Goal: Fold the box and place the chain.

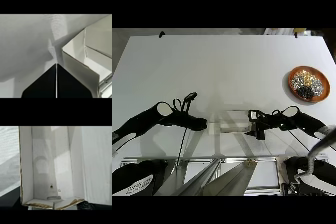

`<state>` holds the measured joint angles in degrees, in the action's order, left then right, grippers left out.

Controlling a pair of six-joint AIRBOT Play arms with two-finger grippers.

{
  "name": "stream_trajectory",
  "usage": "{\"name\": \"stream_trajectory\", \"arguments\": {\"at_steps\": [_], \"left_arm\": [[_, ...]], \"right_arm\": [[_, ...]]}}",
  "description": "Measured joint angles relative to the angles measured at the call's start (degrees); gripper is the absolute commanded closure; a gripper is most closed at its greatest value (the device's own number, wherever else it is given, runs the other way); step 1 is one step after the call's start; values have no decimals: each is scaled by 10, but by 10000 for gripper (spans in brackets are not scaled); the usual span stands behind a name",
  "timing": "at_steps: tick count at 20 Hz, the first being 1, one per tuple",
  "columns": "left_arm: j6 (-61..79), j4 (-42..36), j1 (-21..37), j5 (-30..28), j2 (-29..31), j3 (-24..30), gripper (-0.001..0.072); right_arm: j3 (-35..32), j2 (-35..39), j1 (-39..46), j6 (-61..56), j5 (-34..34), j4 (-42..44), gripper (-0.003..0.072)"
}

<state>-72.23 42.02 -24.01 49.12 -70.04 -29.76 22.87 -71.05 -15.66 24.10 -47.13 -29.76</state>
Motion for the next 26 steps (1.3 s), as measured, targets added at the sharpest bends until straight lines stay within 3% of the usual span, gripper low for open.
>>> {"name": "stream_trajectory", "arguments": {"at_steps": [5, 10, 11, 14, 20, 23, 26], "left_arm": [[-11, -24, -15, -16, -12, 2, 706], [-15, -48, -29, -18, 21, -2, 697], [-15, -56, -34, -18, 27, -3, 681], [-17, -75, -52, -19, 38, -6, 537], [-39, -82, -77, -26, 43, -31, 535], [-58, -68, -81, -30, 43, -38, 429], [-82, -46, -88, -34, 38, -43, 429]], "right_arm": [[0, 0, 0, 0, 0, 0, 288], [0, 0, 0, 0, 0, 0, 288], [0, 0, 0, 0, 0, 0, 288], [0, 0, 0, 0, 0, 0, 288], [0, 0, 0, 0, 0, 0, 288], [0, 0, 0, 0, 0, 0, 288], [0, 0, 0, 0, 0, 0, 288]]}}
